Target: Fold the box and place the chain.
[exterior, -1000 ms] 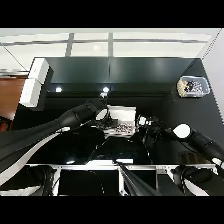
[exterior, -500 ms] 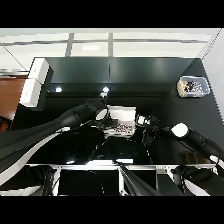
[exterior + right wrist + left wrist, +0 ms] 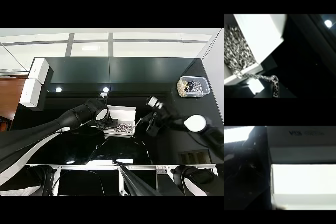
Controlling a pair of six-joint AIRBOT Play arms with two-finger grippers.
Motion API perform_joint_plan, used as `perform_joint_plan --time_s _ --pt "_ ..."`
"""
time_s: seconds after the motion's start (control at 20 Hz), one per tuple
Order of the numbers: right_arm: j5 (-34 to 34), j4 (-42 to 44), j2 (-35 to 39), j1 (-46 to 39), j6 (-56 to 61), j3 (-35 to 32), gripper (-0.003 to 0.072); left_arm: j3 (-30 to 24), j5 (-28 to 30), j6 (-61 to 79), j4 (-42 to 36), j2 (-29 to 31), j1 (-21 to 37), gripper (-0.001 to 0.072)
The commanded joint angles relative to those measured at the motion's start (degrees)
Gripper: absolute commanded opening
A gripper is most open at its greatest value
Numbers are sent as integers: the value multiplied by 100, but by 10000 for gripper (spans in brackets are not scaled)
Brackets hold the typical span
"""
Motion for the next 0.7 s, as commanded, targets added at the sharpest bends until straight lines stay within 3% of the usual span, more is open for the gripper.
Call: perform_joint_plan --time_s 0.0,0.1,0.3,0.55,0.65 --pt "1499 -157 485 -306 1705 944 14 -2 2 2 2 -4 4 28" --pt "1705 455 533 -297 2378 1394 14 -2 2 2 2 -4 4 28" --pt "1172 2129 361 -127 2476 1259 14 -2 2 2 2 -4 4 28" --pt "1032 1965 -22 227 2592 756 19 -2 2 2 2 -4 4 28" --pt "990 1864 -125 293 2632 542 282 -2 2 2 4 -4 4 28"
